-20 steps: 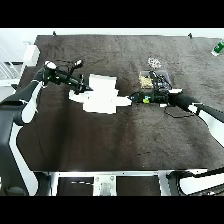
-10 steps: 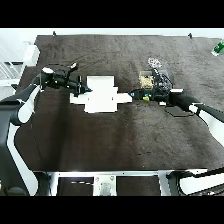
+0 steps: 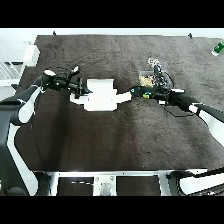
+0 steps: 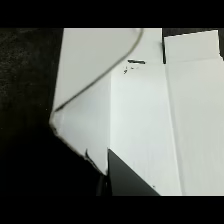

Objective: Fold the box and place the chain.

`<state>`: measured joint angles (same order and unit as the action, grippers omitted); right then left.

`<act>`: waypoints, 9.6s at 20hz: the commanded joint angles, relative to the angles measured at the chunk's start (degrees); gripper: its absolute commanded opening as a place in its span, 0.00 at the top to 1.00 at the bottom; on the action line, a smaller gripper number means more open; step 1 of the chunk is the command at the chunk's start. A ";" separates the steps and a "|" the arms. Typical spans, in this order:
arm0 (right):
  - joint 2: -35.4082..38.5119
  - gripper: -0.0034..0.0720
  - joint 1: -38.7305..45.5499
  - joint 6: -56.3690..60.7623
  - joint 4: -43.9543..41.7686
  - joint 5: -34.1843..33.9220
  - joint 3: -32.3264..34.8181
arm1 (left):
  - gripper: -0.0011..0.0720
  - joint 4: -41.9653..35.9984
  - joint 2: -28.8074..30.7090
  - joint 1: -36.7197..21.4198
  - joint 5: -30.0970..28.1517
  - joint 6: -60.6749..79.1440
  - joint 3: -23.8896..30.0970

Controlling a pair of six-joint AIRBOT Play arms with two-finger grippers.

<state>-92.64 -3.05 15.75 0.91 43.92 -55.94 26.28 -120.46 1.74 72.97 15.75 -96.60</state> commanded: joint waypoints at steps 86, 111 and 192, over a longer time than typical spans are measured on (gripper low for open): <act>-3.76 0.03 -19.58 -16.98 34.29 -8.50 -15.10 | 0.96 -1.44 0.09 -3.50 2.89 8.13 2.99; -15.56 0.03 -15.19 -20.90 36.68 10.86 -30.62 | 0.96 -1.44 0.11 -3.50 2.89 8.13 2.99; -26.56 0.23 -15.43 -23.91 30.62 16.81 -37.99 | 0.69 -2.75 0.11 -3.52 3.50 8.37 2.91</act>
<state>-119.17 -18.46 -8.19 31.51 60.62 -93.93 24.10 -120.40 -1.74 76.07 24.05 -93.58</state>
